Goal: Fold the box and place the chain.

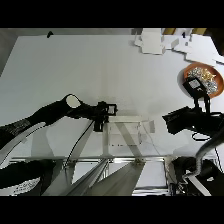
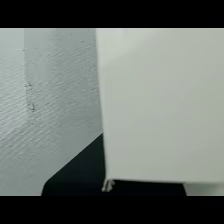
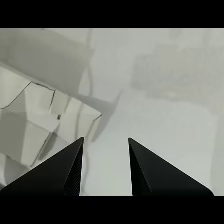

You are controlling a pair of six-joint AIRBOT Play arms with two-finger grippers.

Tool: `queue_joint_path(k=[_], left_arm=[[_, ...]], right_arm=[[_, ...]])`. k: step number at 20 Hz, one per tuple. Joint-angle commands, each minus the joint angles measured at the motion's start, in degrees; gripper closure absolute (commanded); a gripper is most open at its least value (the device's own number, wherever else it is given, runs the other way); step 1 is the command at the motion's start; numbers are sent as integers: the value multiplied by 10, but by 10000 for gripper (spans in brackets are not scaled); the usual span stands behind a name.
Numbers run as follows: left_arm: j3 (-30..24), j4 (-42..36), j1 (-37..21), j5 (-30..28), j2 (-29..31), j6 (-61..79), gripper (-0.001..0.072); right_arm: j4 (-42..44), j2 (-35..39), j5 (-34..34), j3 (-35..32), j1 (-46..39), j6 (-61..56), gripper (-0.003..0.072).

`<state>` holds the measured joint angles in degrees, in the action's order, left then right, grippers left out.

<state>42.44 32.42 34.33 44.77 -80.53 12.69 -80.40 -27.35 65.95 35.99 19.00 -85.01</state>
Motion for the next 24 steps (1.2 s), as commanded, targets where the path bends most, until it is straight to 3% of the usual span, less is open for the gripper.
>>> queue_joint_path(k=[1, 24], left_arm=[[0, -2, 1, -14, -1, 4, 706], [28, 48, 9, 5, -4, -7, 709]], right_arm=[[2, 1, 0, 0, 0, 0, 402], [-2, 1, -19, 0, 0, 0, 402]])
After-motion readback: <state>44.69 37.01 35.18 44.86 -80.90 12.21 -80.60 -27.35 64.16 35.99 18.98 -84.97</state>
